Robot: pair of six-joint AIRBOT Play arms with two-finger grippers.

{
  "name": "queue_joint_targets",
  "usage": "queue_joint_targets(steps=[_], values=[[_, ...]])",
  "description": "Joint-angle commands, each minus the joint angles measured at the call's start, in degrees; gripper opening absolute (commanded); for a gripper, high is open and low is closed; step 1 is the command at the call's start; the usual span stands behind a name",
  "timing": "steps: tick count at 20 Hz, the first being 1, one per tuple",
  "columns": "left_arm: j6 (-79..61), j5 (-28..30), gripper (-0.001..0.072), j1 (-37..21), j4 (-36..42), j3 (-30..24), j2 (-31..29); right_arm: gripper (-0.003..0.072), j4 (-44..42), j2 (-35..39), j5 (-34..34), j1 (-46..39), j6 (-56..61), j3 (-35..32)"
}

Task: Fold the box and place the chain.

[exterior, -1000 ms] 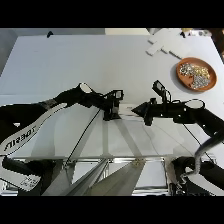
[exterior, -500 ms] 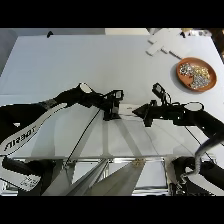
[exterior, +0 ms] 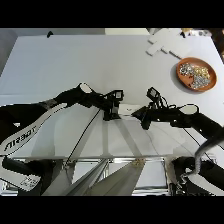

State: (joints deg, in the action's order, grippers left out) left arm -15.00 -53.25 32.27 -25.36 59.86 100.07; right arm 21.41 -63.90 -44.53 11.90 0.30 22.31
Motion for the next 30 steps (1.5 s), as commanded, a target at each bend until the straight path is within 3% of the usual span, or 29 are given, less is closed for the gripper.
queue_joint_targets(steps=[1, 6, 9, 13, 15, 18, 21, 23, 26, 30], values=[[0.02, -0.11, 0.0133, -0.04, 0.07, 0.0, -0.02, 0.001, 2.91, -0.04, 1.79, 0.17, 1.9, -0.24], [0.02, -0.13, 0.0133, -0.04, 0.07, 0.0, -0.02, 0.001, -0.31, 0.7, 1.49, 0.17, 1.84, -0.35], [0.02, -0.13, 0.0133, -0.04, 0.07, 0.0, -0.02, 0.0013, -2.29, 5.31, -1.33, 0.17, 0.37, 1.44], [0.04, -0.11, 0.0133, -0.04, 0.07, 0.0, -0.02, 0.0012, -1.4, 12.04, -4.5, 0.17, 11.13, 8.09], [0.04, -0.13, 0.0133, -0.04, 0.07, 0.0, -0.02, 0.0012, 5.07, 14.75, -4.39, 0.17, 24.13, 11.87], [0.02, -0.13, 0.0133, -0.04, 0.07, 0.0, -0.02, 0.0012, 27.3, 16.85, -7.54, 0.17, 48.41, 15.47], [0.02, -0.11, 0.0133, -0.04, 0.07, 0.0, -0.02, 0.0012, 47.8, 16.39, -19.82, 0.17, 70.34, 15.52], [0.02, -0.11, 0.0133, -0.04, 0.07, 0.0, -0.02, 0.0012, 57.0, 16.33, -28.98, 0.17, 81.77, 15.5], [0.04, -0.11, 0.0133, -0.04, 0.07, 0.0, -0.02, 0.0012, 59.67, 16.33, -38.05, 0.17, 92.3, 15.5], [0.02, -0.13, 0.0133, -0.04, 0.07, 0.0, -0.02, 0.0013, 59.12, 16.33, -40.0, 0.17, 98.47, 15.5]])
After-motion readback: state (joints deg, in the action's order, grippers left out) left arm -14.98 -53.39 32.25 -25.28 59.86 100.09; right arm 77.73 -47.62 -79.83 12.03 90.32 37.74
